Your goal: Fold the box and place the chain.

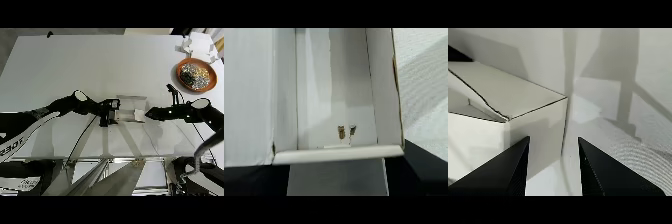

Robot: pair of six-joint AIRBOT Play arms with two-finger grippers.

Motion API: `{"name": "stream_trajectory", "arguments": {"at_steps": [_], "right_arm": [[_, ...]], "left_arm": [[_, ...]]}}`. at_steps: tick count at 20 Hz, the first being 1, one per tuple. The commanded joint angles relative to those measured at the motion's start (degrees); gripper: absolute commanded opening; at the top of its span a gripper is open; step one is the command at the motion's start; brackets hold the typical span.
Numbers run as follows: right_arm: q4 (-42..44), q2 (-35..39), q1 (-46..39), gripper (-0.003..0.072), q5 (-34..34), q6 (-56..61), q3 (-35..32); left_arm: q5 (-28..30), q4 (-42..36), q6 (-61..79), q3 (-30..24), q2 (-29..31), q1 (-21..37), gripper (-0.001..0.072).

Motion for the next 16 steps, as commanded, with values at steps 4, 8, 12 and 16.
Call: {"name": "stream_trajectory", "arguments": {"at_steps": [4,8,12,16], "right_arm": [[2.54,0.35,1.97,0.0334,2.36,-0.55,0.04],[-5.70,0.35,1.90,0.0244,2.27,4.94,2.19],[-11.76,0.35,1.90,0.0244,2.62,9.22,4.24],[-12.17,0.35,1.90,0.0244,6.67,9.27,7.26]], "left_arm": [[0.02,-0.02,0.00,-0.02,0.02,0.00,0.0032],[0.02,-0.02,0.00,-0.02,0.02,0.00,0.0032],[0.00,-0.02,0.00,-0.02,0.02,0.00,0.0032],[0.02,-0.02,0.00,-0.02,0.02,0.00,0.0032]]}}
